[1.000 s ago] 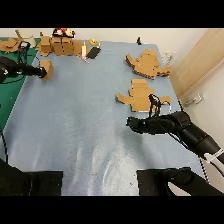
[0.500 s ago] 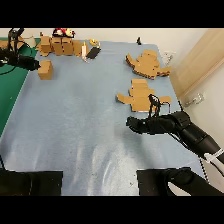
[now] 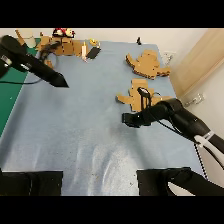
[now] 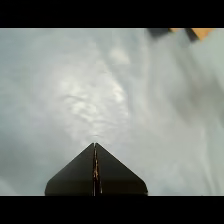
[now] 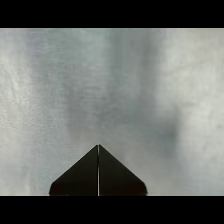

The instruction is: Fold the box.

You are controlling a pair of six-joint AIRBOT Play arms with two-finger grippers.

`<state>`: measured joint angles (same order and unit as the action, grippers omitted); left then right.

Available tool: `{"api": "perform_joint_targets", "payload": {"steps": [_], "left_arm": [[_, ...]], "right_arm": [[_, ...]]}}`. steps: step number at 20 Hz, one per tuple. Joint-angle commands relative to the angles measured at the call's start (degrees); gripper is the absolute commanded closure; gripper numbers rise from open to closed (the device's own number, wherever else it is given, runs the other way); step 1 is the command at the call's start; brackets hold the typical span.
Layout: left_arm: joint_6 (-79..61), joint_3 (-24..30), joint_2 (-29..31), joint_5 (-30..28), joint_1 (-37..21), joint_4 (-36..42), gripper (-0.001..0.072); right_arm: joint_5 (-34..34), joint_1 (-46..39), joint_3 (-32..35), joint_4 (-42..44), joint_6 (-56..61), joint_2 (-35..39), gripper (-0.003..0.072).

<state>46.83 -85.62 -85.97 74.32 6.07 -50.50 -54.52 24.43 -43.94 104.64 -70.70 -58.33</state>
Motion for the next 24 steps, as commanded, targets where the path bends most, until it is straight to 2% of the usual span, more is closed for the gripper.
{"api": "perform_joint_targets", "payload": {"steps": [1, 5, 8, 11, 24], "left_arm": [[2.67, 5.64, 2.47, -0.72, 9.57, -0.13, 0.0701], [5.92, 12.26, 4.72, -4.92, 17.27, -1.38, 0.0701], [8.35, 17.84, 8.33, -9.09, 21.64, -2.29, 0.0701], [9.9, 20.96, 10.29, -10.32, 23.76, -2.27, 0.0701], [10.64, 21.16, 10.32, -9.86, 24.22, -2.25, 0.0699]], "right_arm": [[-2.97, 0.09, -7.08, 1.92, -10.36, -5.57, 0.0683], [-6.21, 1.81, -12.37, 1.9, -16.13, -9.7, 0.0683], [-7.06, 3.89, -12.66, 1.88, -18.97, -10.88, 0.0683], [-6.8, 4.87, -12.66, 1.92, -19.43, -11.06, 0.0683], [-7.48, 4.87, -12.66, 1.81, -19.32, -11.06, 0.0683]]}}
